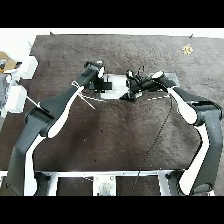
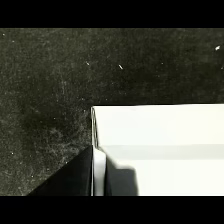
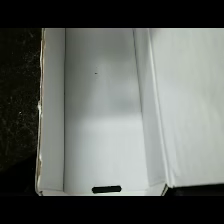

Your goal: Fold the box and place the chain.

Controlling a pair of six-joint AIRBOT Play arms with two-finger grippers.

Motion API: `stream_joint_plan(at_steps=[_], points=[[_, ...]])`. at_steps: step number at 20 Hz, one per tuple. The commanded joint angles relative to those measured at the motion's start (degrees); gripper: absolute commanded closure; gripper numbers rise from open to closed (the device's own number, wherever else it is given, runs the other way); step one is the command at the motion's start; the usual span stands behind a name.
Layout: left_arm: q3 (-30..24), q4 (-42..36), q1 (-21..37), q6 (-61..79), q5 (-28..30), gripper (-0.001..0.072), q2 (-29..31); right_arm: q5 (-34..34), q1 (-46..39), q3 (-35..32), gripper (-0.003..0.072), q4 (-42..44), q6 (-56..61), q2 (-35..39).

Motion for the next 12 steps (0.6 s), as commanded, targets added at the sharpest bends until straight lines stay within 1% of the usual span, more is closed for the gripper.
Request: stream_joint_plan(at_steps=[1, 5, 7, 8, 9, 10, 12], points=[[0.0, 1.9, -0.5, 0.8, 0.1, 0.0698, -0.1, 0.0, 0.0, 0.0, 0.0301, 0.0, -0.2, 0.0], [0.0, 1.8, -0.5, 0.8, -0.9, 0.0699, -0.3, 0.0, 0.0, 0.0, 0.0301, 0.0, -0.2, 0.0], [0.0, 0.6, -0.5, 0.9, -0.3, 0.0697, -0.3, 0.0, 0.0, 0.0, 0.0301, 0.0, -0.2, 0.0], [0.0, -0.9, -0.5, 2.0, 0.7, 0.0542, -0.3, 0.0, 0.0, 0.0, 0.0301, 0.0, -0.2, 0.0], [0.0, -3.1, -0.5, 4.3, 1.9, 0.0201, -0.2, 0.0, 0.0, 0.0, 0.0301, 0.0, -0.2, 0.0], [0.0, -4.3, -0.5, 6.2, 2.8, 0.0147, 0.1, 0.0, 0.0, 0.0, 0.0301, 0.0, -0.2, 0.0], [0.0, -5.0, -0.5, 6.9, 3.2, 0.0146, 0.8, 0.0, 0.0, 0.0, 0.0301, 0.0, -0.2, 0.0]])
